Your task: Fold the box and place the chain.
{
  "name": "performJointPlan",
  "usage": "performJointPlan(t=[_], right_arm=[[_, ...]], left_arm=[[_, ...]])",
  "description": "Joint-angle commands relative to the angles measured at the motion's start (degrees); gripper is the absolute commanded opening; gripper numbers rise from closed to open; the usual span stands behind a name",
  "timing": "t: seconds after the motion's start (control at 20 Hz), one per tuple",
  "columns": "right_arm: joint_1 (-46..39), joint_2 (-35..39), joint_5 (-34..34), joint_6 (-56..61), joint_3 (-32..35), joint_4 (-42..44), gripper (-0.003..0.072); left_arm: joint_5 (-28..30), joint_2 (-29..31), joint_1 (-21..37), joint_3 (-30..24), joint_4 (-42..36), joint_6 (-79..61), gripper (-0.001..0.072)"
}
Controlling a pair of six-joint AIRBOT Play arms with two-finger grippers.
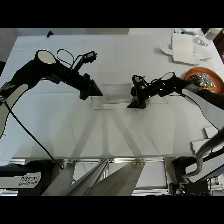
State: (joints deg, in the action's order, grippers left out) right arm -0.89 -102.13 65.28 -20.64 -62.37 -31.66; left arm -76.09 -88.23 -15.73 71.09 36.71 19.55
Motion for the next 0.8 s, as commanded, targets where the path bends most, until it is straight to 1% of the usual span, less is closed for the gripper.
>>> performJointPlan(t=[0.0, 0.1, 0.15, 0.2, 0.35, 0.5, 0.6, 0.75], right_arm=[[0.0, 0.0, 0.0, 0.0, -0.1, 0.0, 0.0536], [0.0, 0.0, 0.0, 0.0, -0.1, 0.0, 0.0536], [0.0, 0.0, 0.0, 0.0, -0.1, 0.0, 0.0536], [0.0, 0.0, 0.0, 0.0, -0.1, 0.0, 0.0536], [0.0, 0.0, 0.0, 0.0, -0.1, 0.0, 0.0536], [0.0, 0.0, 0.0, 0.0, -0.1, 0.0, 0.0536], [0.0, 0.0, 0.0, 0.0, -0.1, 0.0, 0.0536], [0.0, 0.0, 0.0, 0.0, -0.1, 0.0, 0.0536]], left_arm=[[12.7, -0.8, -1.7, 0.0, -5.0, 1.5, 0.0013], [20.9, -2.4, -1.8, 0.0, -7.6, 3.6, 0.0013], [23.9, -3.6, -1.8, 0.0, -7.8, 5.4, 0.0013], [25.4, -4.9, -1.8, 0.0, -7.7, 6.5, 0.0013], [27.2, -9.8, -1.9, 0.0, -7.7, 6.8, 0.0015], [28.3, -13.7, -1.9, 0.0, -7.8, 12.1, 0.0015], [28.0, -14.9, -2.0, 0.0, -7.8, 15.5, 0.0015], [27.8, -14.6, -2.3, 0.0, -7.9, 15.5, 0.0015]])
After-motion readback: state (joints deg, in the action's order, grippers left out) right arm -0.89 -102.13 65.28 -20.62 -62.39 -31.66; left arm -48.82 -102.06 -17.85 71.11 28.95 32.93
